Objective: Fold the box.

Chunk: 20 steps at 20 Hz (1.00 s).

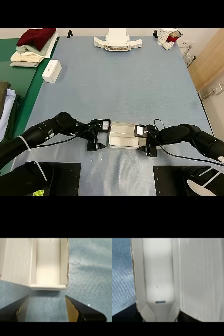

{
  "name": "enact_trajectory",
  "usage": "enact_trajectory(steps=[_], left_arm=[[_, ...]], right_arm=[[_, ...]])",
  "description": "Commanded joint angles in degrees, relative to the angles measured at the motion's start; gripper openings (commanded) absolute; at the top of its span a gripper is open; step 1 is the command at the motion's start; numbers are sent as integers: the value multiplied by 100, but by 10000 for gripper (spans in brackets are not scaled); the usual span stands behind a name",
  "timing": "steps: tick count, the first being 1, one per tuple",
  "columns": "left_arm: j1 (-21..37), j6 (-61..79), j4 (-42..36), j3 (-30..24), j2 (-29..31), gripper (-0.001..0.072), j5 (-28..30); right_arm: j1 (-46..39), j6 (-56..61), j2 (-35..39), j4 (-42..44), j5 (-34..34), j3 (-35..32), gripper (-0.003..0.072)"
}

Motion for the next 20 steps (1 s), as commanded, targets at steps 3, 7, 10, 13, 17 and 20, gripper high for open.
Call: enact_trajectory(steps=[3,7,10,13,17,20], left_arm=[[-31,885,-826,-15,-280,705,90],[-214,962,-892,-15,-444,705,96],[-348,1185,-1231,-15,-636,705,188],[-415,1174,-1226,-17,-750,705,249],[-413,817,-1034,-17,-750,705,415],[-417,562,-769,-15,-750,705,459]], right_arm=[[0,2,0,0,2,2,509],[-2,2,0,0,2,2,509],[-2,2,0,0,2,2,508],[-2,2,0,0,4,2,508],[-2,2,0,0,2,2,509],[-2,2,0,0,2,2,509]])
